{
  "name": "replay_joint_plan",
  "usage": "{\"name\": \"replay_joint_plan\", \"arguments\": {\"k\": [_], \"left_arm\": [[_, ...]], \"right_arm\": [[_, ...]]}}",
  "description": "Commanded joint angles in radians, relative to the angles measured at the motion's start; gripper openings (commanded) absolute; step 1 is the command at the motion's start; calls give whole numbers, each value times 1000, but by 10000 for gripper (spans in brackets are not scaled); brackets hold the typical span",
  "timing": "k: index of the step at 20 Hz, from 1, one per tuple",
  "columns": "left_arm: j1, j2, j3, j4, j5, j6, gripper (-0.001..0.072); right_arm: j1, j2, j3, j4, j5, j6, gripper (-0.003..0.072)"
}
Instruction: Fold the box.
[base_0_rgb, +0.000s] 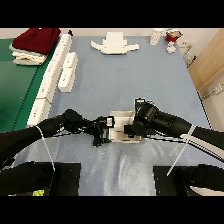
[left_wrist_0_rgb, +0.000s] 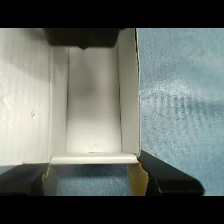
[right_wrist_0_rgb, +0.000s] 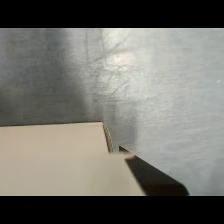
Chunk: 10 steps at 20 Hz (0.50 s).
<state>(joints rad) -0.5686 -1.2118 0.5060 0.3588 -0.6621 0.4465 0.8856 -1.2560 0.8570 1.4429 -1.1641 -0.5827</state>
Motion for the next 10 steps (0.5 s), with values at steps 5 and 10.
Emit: {"name": "replay_joint_plan", "arguments": {"k": [5,10], "left_arm": [[1,0,1,0,0,-1,455],[1,0,1,0,0,-1,455]], "right_arm": [[1,135,114,-17,-161,-96,448],[-34,243,120,-185,-315,-139,82]]}}
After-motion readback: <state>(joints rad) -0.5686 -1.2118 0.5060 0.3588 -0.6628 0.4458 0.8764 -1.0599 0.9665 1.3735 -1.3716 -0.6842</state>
